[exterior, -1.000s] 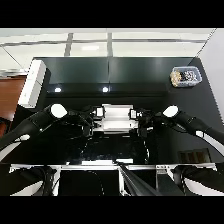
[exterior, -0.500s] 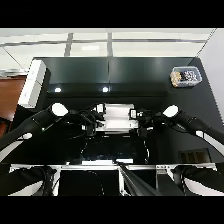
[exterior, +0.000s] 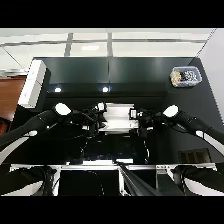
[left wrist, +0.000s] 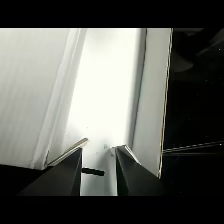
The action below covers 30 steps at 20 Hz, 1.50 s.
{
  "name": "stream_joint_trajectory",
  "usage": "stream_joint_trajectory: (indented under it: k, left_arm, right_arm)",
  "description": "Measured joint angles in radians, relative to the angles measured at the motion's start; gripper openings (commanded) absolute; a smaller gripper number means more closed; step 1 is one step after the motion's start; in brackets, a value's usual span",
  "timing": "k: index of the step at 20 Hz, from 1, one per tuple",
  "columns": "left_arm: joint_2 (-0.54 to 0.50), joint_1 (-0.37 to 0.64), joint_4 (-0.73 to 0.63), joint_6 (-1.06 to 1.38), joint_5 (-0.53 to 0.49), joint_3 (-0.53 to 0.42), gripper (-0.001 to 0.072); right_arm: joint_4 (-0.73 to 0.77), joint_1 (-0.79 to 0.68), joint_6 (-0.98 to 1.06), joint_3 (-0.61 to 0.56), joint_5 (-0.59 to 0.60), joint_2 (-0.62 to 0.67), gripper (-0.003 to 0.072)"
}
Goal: Fold the box and place the chain.
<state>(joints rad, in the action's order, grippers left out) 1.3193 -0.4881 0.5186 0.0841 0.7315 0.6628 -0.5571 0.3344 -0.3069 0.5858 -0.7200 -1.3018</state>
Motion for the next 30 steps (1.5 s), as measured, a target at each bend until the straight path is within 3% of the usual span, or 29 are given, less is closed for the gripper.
stream_joint_trajectory:
  k: [4,6,9,10,11,12,13,14,15,16,17,19,24,30]
  left_arm:
    - [0.004,0.0,-0.006,0.003,-0.002,0.0,0.0135]
    - [0.004,0.0,-0.008,0.003,-0.002,0.0,0.0309]
    - [0.004,0.0,-0.008,0.003,0.001,0.0,0.0309]
    - [0.004,0.0,-0.007,0.002,0.002,0.0,0.0222]
    - [0.004,0.0,-0.004,0.001,0.002,0.0,0.0207]
    - [0.004,0.0,-0.003,0.001,0.003,0.0,0.0345]
    - [0.004,0.0,-0.003,0.0,0.005,0.0,0.0431]
    - [0.004,0.0,-0.003,-0.001,0.006,0.0,0.042]
    - [0.004,0.0,-0.003,-0.001,0.005,0.0,0.028]
    - [0.004,0.0,0.0,-0.002,0.005,0.0,0.0249]
    - [0.004,0.0,0.0,-0.002,0.007,0.0,0.028]
    - [0.004,0.0,0.0,-0.004,0.009,0.0,0.0027]
    - [-0.054,0.031,0.068,-0.156,0.053,0.0,0.0026]
    - [-0.229,0.22,0.375,-0.735,0.189,-0.001,0.0026]
  right_arm:
    - [0.0,0.0,0.0,0.0,0.0,0.0,0.0204]
    - [0.0,0.0,0.0,0.0,0.0,0.0,0.0204]
    - [0.0,0.0,0.0,0.0,0.0,0.0,0.0204]
    - [0.0,0.0,0.0,0.0,0.0,0.0,0.0204]
    - [0.0,0.0,0.0,0.0,0.0,0.0,0.0204]
    - [0.0,0.0,0.0,0.0,0.0,0.0,0.0204]
    - [0.0,0.0,0.0,0.0,0.0,0.0,0.0204]
    - [0.0,0.0,0.0,0.0,0.0,0.0,0.0204]
    - [0.0,0.0,0.0,0.0,0.0,0.0,0.0205]
    - [0.0,0.0,0.0,0.0,0.0,0.0,0.0205]
    - [0.0,0.0,0.0,0.0,0.0,0.0,0.0204]
    - [0.0,0.0,0.0,0.0,0.0,0.0,0.0205]
    - [0.0,0.0,0.0,0.0,0.001,0.0,0.0204]
    - [0.001,0.0,0.0,0.0,0.001,0.0,0.0204]
